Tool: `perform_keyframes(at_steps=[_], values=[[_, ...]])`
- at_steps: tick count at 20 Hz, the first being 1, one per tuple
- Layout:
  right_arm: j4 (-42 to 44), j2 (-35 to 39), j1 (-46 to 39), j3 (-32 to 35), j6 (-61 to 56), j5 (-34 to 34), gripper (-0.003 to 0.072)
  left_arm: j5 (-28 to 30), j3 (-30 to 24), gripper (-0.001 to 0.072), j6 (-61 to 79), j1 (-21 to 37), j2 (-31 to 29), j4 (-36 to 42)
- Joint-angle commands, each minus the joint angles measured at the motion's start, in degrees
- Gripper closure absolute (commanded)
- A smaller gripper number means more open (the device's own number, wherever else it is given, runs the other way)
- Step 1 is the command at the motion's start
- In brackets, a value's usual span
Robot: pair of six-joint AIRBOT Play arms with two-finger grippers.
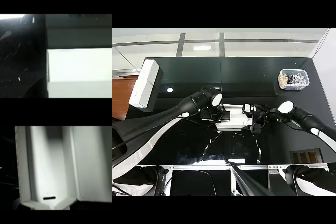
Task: Fold the box and place the chain.
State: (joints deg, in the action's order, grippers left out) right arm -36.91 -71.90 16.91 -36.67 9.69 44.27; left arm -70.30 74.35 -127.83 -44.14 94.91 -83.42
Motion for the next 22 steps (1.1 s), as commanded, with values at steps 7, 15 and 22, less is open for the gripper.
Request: perform_keyframes(at_steps=[7,15,22], values=[[-9.0,4.2,1.2,-0.3,-3.8,0.0,0.0091,-0.6,0.0,0.0680,0.1,0.0,0.0,0.2],[-5.0,3.8,4.3,-0.3,-3.7,-1.2,0.0465,-0.5,0.0,0.0680,0.1,0.0,0.0,0.2],[5.7,0.9,4.3,-0.3,-4.0,-1.1,0.0204,-0.5,0.0,0.0680,0.1,0.0,0.0,0.2]])
